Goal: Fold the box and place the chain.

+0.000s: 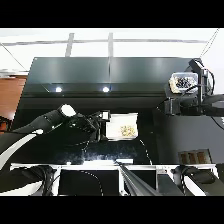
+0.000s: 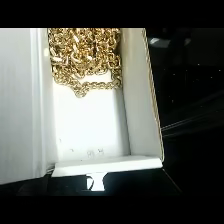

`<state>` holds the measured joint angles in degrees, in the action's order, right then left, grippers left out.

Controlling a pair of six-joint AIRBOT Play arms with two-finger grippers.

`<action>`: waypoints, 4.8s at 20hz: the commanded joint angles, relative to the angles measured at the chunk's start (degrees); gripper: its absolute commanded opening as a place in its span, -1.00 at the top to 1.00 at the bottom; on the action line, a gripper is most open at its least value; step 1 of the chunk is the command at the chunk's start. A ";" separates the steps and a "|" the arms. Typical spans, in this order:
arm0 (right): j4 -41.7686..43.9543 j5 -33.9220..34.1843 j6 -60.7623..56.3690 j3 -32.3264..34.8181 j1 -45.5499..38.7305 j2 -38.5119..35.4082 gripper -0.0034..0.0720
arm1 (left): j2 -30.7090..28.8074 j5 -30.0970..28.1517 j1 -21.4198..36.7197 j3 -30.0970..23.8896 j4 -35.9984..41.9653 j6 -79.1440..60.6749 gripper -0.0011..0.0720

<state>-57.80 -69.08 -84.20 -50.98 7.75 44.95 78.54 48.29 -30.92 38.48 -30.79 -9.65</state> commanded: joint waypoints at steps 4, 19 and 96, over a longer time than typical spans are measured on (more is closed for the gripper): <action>-7.21 6.36 0.72 0.76 0.33 0.66 -0.98 | 0.07 -3.02 -1.11 0.04 0.57 0.22 -0.42; 16.79 1.05 67.34 1.09 4.00 19.98 -0.97 | 0.07 -3.06 -1.11 0.07 0.63 0.24 -0.42; 21.27 14.43 79.25 17.07 13.92 16.04 0.21 | 0.07 -3.08 -1.11 0.07 0.61 0.22 -0.42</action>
<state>-36.56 -55.51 -4.91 -34.09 21.63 60.97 78.56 45.23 -32.01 38.52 -30.20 -9.45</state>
